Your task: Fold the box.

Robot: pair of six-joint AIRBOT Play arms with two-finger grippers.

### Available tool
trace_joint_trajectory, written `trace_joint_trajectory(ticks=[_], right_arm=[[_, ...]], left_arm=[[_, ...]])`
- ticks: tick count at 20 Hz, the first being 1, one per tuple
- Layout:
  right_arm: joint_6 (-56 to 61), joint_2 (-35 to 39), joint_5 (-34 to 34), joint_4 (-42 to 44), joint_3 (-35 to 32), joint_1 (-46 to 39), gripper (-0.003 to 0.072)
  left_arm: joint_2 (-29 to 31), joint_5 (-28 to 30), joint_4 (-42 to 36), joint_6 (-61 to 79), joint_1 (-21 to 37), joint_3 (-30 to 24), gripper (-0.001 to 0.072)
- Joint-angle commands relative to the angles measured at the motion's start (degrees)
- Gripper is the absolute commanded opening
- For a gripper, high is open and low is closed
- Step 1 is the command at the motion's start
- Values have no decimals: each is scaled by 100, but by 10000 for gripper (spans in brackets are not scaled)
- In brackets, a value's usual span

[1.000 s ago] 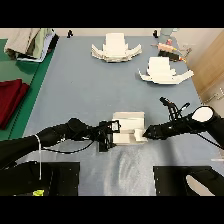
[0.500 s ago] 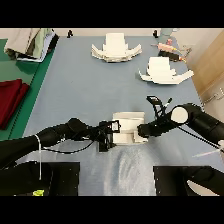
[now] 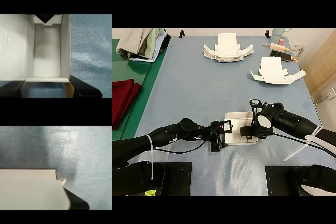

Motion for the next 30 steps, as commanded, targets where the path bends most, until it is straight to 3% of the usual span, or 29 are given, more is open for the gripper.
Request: trace_joint_trajectory(ticks=[1, 6, 10, 11, 13, 14, 23, 27, 30], right_arm=[[621, -155, 94, -398, 39, 81, 330], [717, -157, 188, -525, 39, 81, 3], [702, -151, 190, -514, 39, 85, 2], [595, -131, 188, -494, 44, 85, 27], [468, -68, 256, -431, 103, 85, 391], [468, -7, 348, -393, 127, 85, 439], [199, 1438, 859, -382, 146, 0, 428], [-761, 1818, 1062, -157, 144, -1086, 14], [-2599, 1357, 975, 1373, 146, -2732, 1]], left_arm=[[-4, 2, 0, 2, 4, 0, 422], [-4, 0, 0, 2, 4, 0, 422], [-4, 0, 0, 2, 4, 0, 422], [-4, 0, 0, 2, 4, 0, 422], [-4, 0, 0, 2, 4, 0, 422], [-4, 0, 0, 2, 4, 0, 422], [-4, 0, 0, 2, 4, 0, 422], [-4, 0, 0, 2, 4, 0, 422], [-4, 2, 0, 2, 4, 0, 422]])
